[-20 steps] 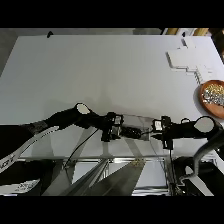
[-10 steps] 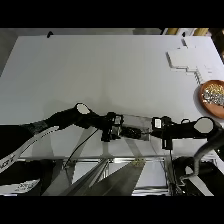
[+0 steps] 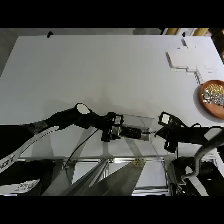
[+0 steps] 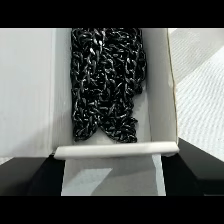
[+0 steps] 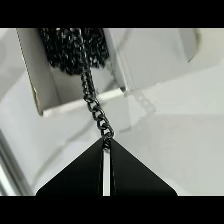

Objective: Fold the box and place the chain.

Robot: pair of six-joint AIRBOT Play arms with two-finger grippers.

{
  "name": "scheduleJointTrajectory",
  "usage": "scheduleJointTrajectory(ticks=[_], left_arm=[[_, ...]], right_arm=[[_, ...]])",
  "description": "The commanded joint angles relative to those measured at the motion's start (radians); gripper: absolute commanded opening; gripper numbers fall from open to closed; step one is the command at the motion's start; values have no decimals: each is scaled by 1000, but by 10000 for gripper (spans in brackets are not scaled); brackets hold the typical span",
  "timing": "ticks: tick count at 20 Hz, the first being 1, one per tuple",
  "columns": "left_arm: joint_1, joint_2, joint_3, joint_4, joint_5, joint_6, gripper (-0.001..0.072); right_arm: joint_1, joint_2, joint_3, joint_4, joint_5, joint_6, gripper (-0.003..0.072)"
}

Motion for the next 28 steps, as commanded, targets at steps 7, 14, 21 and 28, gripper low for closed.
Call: scheduleJointTrajectory(ticks=[7, 14, 21, 28], left_arm=[[0, 0, 1, 0, 0, 0, 210], [0, 0, 1, 0, 0, 0, 210], [0, 0, 1, 0, 0, 0, 210], [0, 0, 0, 0, 0, 0, 210]], right_arm=[[1, 3, 224, 402, 61, 40, 16], [267, -174, 243, 312, -92, 72, 16], [343, -258, 277, -174, -7, 464, 16], [342, -258, 315, -184, 115, 460, 179]])
